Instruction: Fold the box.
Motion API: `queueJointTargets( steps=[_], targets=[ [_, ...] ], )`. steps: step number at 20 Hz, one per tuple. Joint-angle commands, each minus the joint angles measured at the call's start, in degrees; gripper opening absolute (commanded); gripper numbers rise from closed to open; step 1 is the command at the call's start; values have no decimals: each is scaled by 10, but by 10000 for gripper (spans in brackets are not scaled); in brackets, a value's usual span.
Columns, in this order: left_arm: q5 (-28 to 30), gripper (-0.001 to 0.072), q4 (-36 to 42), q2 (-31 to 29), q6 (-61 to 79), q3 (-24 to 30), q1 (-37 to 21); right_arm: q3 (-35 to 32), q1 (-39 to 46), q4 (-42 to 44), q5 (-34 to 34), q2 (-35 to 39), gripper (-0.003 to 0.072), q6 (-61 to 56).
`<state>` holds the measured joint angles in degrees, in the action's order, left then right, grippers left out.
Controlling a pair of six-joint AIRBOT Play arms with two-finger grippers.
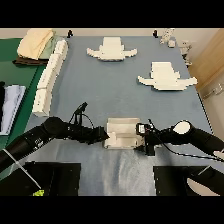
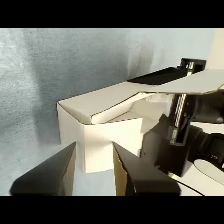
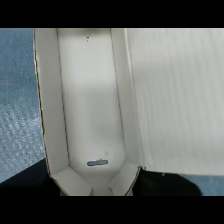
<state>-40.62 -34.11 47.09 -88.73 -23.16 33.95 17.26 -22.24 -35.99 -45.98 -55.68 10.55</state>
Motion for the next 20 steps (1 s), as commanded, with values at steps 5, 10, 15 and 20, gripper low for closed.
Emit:
queueJointTargets(
  steps=[5, 10, 15, 20],
  targets=[
    [-17, 358, -247, 77, -277, -89, 126, 0, 0, 0, 0, 0, 490, 0],
    [-57, 358, -347, 145, -420, -170, 190, 0, 0, 0, 0, 0, 490, 0],
    [-130, 357, -415, 198, -506, -241, 215, 0, 0, 0, 0, 0, 489, 0],
    [-186, 357, -439, 223, -538, -256, 218, 0, 0, 0, 0, 0, 490, 0]
  ],
)
